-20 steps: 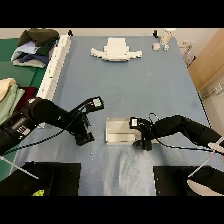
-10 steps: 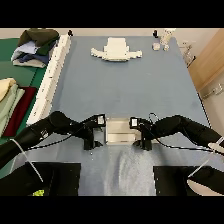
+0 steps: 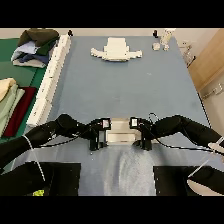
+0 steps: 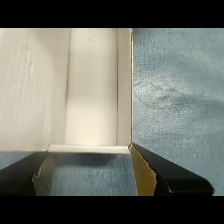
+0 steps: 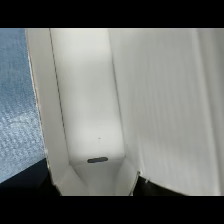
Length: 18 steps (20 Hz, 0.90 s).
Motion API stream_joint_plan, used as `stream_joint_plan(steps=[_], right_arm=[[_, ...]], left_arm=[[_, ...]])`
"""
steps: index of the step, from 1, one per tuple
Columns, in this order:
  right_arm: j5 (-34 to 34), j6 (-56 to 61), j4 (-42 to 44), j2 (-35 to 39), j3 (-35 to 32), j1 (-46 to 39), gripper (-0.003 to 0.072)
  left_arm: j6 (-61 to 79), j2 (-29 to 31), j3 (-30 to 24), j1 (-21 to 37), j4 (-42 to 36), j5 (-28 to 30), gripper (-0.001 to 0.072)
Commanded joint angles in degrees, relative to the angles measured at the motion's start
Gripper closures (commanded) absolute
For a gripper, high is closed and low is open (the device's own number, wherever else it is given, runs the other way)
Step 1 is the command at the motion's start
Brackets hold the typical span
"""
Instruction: Fold the box.
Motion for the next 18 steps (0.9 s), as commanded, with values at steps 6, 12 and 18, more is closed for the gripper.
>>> stream_joint_plan(steps=[6, 12, 18], right_arm=[[0.02, 0.02, 0.02, -0.02, -0.02, 0.04, 0.0214], [0.02, 0.02, 0.02, -0.02, -0.02, 0.04, 0.0214], [0.02, 0.02, 0.02, -0.02, -0.02, 0.04, 0.0214]], left_arm=[[2.12, -4.31, 0.76, -1.73, -2.01, 2.32, 0.0012], [1.92, -5.09, 1.29, -2.05, -1.57, 2.43, 0.0012], [1.9, -5.09, 1.29, -2.05, -1.6, 2.47, 0.0013]])
